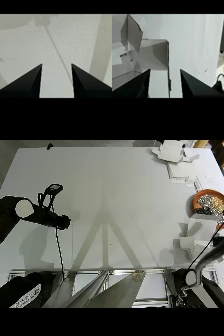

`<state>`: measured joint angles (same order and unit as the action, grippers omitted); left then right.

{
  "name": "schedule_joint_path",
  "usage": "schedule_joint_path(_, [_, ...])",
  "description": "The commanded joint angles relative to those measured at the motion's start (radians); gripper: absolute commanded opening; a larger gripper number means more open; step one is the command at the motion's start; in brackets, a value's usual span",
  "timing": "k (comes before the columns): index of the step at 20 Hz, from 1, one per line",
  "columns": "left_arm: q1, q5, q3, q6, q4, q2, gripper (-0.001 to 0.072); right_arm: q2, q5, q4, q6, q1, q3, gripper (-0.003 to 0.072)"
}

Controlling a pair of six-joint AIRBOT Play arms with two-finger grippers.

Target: Fold the box and place the chain.

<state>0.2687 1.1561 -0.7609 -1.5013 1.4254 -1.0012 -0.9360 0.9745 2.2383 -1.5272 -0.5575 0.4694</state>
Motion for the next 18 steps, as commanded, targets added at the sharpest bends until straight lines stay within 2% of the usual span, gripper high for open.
schedule_joint_path(1, [-0.001, 0.0, 0.0, 0.0, 0.0, 0.001, 0.0411, -0.051, 0.013, 0.024, -0.021, -0.006, 0.0, 0.0266])
schedule_joint_path(4, [-0.001, 0.0, 0.0, 0.0, 0.0, 0.001, 0.0411, -0.05, 0.011, 0.032, -0.016, -0.005, 0.0, 0.0063])
schedule_joint_path(6, [-0.001, 0.0, 0.0, 0.0, 0.0, 0.001, 0.0411, -0.034, 0.013, 0.025, -0.008, -0.004, 0.0, 0.0015])
schedule_joint_path(9, [-0.001, 0.0, 0.0, 0.0, 0.0, 0.001, 0.0411, 0.038, 0.019, -0.037, 0.003, -0.004, 0.0, 0.0014])
schedule_joint_path(12, [-0.001, 0.0, 0.0, 0.0, 0.0, 0.001, 0.0411, 0.122, 0.006, -0.206, 0.049, 0.045, 0.0, 0.0014])
schedule_joint_path(15, [-0.001, 0.0, 0.0, 0.0, 0.0, 0.001, 0.0411, 0.206, 0.016, -0.421, 0.12, 0.172, 0.0, 0.0014])
schedule_joint_path(18, [-0.001, 0.0, 0.0, 0.0, 0.0, 0.001, 0.0411, 0.277, 0.07, -0.544, 0.126, 0.325, 0.0, 0.0014])
